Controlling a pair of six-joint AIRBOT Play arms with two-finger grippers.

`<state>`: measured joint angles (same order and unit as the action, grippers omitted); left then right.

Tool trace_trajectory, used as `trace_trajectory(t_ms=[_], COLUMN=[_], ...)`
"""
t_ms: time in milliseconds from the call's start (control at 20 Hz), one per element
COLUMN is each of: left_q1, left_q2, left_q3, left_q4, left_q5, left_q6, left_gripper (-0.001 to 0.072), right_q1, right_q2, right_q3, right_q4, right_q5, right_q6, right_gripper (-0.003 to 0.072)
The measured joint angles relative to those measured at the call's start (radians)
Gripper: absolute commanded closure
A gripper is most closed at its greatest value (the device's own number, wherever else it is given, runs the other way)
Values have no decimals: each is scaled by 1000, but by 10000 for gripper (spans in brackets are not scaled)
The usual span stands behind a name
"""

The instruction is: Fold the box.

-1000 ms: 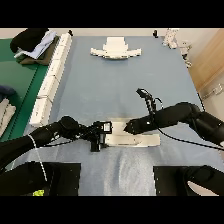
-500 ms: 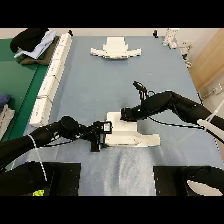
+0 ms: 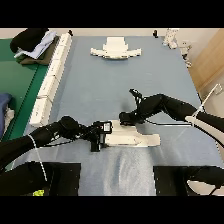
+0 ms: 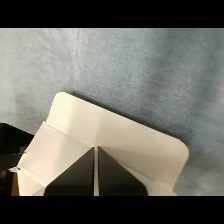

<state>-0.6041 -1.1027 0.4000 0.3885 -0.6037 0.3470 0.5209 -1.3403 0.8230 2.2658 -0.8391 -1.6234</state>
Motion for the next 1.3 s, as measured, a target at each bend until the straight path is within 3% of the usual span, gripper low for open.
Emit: trace_trajectory(t_ms=[500,700,950,1000,1150,1300], left_q1=[0,0,0,0,0,0], left_q2=[0,0,0,0,0,0], left_q3=[0,0,0,0,0,0], left_q4=[0,0,0,0,0,0], left_q5=[0,0,0,0,0,0], left_q6=[1,1,1,1,1,1], left_gripper=[242,242,242,242,242,242], right_q1=[0,-3,12,21,45,55], right_q2=[11,111,302,341,457,525], right_q3=[37,74,49,29,-52,-126], right_q4=[-8,-54,-117,-121,-169,-270], right_q5=[-42,-103,-268,-303,-379,-409], right_q6=[-17,-54,-209,-251,-346,-456], right_gripper=[680,683,674,602,207,12])
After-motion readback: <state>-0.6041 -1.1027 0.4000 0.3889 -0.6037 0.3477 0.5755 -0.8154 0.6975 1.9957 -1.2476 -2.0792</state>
